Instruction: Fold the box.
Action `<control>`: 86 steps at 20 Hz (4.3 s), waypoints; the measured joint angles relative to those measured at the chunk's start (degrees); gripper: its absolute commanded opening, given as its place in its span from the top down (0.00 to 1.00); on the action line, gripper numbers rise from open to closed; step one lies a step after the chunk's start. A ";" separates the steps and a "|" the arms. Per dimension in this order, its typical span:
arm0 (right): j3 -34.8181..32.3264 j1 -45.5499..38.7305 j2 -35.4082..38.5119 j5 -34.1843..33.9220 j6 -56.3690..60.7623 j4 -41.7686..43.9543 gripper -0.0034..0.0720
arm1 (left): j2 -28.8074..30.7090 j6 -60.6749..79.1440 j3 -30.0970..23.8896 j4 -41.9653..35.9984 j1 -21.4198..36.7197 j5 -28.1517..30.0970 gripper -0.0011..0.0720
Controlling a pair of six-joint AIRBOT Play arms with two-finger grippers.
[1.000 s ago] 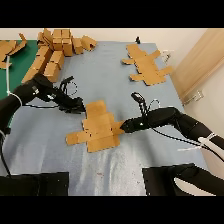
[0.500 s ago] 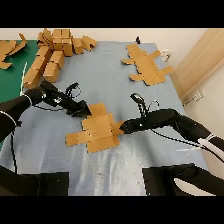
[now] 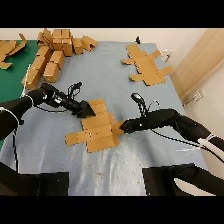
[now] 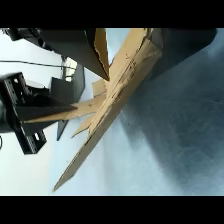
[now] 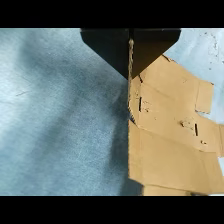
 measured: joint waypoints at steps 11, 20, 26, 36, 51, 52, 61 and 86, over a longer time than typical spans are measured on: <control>-0.09 0.02 -0.26 0.90 0.02 -1.07 0.95 | -0.09 3.26 0.00 -0.87 0.22 -0.48 0.66; -0.09 0.00 -0.72 0.98 0.02 -1.60 0.95 | -0.09 3.80 0.00 -1.70 0.68 1.90 0.83; -0.11 0.07 -0.74 1.25 0.02 -1.84 0.95 | -1.16 5.68 0.02 -2.14 0.74 -0.11 0.97; 1.44 -4.55 0.00 2.10 12.48 -10.75 0.72 | 0.48 14.80 1.38 -3.02 -0.55 -1.90 0.97; 3.91 -9.60 4.55 4.94 26.18 -13.94 0.85 | 14.19 49.37 -12.79 -12.70 -6.99 10.84 0.97; 3.91 -9.60 4.55 5.33 26.23 -13.84 0.85 | 14.32 50.66 -13.51 -12.98 -7.02 10.60 0.97; 3.93 -9.44 4.55 6.34 26.60 -13.35 0.85 | 14.99 54.80 -16.02 -11.10 -7.10 7.19 0.97; 3.93 -8.20 4.55 7.76 26.62 -14.12 0.95 | 14.97 61.96 -19.89 -13.07 -10.45 10.80 0.97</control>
